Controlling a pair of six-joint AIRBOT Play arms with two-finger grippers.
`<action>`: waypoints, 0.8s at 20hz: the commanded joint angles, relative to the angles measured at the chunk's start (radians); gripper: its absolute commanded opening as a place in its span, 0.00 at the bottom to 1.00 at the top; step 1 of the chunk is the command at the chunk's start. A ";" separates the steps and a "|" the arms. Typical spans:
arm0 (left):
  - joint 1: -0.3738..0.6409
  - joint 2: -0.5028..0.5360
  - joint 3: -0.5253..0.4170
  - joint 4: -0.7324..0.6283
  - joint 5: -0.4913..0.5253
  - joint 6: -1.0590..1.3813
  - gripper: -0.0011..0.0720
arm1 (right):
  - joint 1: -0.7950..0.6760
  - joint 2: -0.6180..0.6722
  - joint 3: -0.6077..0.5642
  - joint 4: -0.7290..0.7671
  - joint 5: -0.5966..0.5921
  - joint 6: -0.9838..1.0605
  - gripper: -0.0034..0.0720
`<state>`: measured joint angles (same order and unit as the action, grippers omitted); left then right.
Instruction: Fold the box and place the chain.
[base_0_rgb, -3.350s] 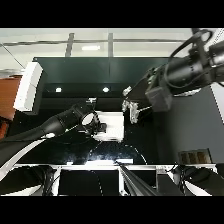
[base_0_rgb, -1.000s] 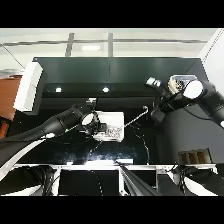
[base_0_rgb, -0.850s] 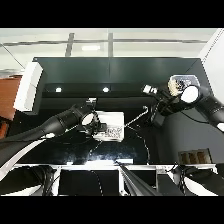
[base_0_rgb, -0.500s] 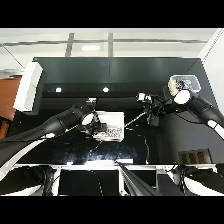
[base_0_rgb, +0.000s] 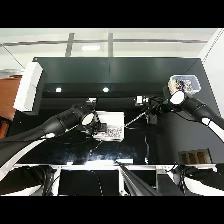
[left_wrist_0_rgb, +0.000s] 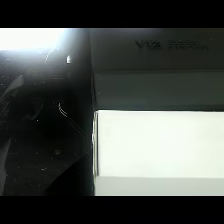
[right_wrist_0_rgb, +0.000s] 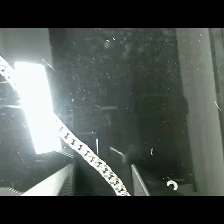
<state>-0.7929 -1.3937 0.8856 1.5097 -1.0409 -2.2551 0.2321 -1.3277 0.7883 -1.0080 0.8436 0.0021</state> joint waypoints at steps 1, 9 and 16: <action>0.000 -0.001 0.000 0.000 0.002 0.000 0.06 | 0.001 -0.009 0.000 -0.014 -0.017 -0.022 0.60; 0.000 -0.001 0.000 0.000 0.001 0.000 0.06 | 0.001 -0.025 0.000 -0.021 -0.017 -0.021 0.60; 0.000 -0.001 0.000 0.000 0.001 0.000 0.06 | 0.001 -0.040 0.000 -0.021 -0.018 -0.017 0.35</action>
<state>-0.7929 -1.3937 0.8856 1.5097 -1.0401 -2.2555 0.2321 -1.3632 0.7883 -1.0229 0.8272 -0.0193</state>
